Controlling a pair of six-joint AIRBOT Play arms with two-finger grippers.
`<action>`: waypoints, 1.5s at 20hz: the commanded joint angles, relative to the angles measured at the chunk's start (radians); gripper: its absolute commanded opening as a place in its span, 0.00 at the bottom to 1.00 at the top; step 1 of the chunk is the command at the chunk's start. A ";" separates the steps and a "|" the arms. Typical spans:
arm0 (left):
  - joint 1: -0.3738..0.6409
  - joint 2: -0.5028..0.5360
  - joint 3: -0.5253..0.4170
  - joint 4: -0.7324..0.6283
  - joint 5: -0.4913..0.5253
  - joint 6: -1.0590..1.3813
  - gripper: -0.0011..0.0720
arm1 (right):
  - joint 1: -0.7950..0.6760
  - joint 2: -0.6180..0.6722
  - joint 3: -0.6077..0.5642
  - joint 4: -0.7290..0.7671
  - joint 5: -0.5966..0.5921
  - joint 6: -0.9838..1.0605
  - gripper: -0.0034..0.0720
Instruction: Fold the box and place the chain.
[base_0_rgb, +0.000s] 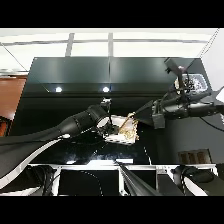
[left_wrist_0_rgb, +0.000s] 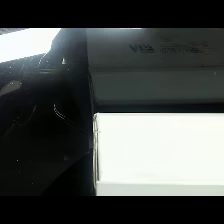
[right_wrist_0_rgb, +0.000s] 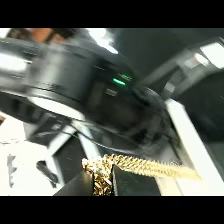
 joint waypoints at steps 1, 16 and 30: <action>0.000 0.000 0.001 0.000 0.000 0.000 0.06 | 0.014 -0.012 -0.053 -0.085 -0.043 0.024 0.06; 0.000 0.000 0.001 0.001 0.001 0.000 0.06 | -0.275 0.043 -0.430 -0.048 -0.213 -0.225 1.00; 0.000 0.000 0.001 0.000 0.000 0.000 0.06 | 0.162 -0.006 -0.569 -0.280 -0.636 -0.836 0.99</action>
